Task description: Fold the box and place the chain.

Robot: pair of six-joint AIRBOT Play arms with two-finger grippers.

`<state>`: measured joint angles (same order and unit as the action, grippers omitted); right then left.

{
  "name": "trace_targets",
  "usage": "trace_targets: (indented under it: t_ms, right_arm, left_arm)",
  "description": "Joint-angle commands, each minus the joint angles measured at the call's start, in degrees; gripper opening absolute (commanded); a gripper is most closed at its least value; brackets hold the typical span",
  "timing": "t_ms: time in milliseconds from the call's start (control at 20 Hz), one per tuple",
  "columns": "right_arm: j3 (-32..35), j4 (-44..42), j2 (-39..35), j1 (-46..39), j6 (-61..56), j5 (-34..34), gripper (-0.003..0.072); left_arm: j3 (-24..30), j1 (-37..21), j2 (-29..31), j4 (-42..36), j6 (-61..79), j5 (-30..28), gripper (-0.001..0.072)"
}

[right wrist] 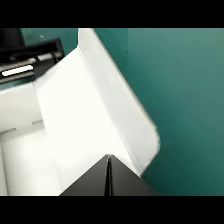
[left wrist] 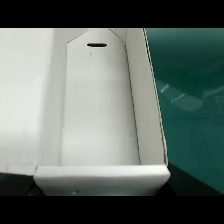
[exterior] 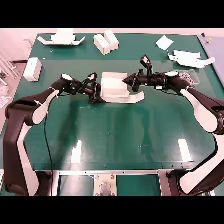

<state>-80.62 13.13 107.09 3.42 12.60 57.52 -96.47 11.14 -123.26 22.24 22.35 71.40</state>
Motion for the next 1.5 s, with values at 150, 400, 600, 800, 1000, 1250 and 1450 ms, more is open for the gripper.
trace_targets:
  t_ms: [150,400,600,800,1000,1250,1450]
  right_arm:
    - [-0.59,4.94,3.23,-0.46,-1.9,-0.57,0.0011]
    - [-0.85,5.6,3.21,-0.33,-2.32,-0.42,0.0011]
    - [-5.29,5.62,2.43,-0.42,-5.14,3.28,0.0012]
    - [-9.51,11.23,-1.97,-1.62,-10.05,6.64,0.0163]
    - [-9.53,24.06,-6.73,-4.2,-15.37,9.03,0.0293]
    - [-7.52,28.28,-7.3,-5.29,-17.35,17.49,0.0394]
    - [-2.25,29.88,-7.3,-5.07,-16.41,16.41,0.0428]
  left_arm:
    - [-0.02,0.04,-0.02,0.0,0.02,0.0,0.0398]
    - [-0.02,0.04,-0.02,0.02,0.02,0.0,0.0397]
    - [-0.02,0.04,-0.02,0.0,0.02,0.0,0.0398]
    - [-0.02,0.04,-0.02,0.02,0.02,-0.02,0.0398]
    - [-0.02,0.04,-0.02,0.02,0.02,-0.02,0.0398]
    - [-0.02,0.04,-0.02,0.0,0.02,-0.04,0.0398]
    - [-0.02,0.04,-0.02,0.02,0.04,-0.07,0.0398]
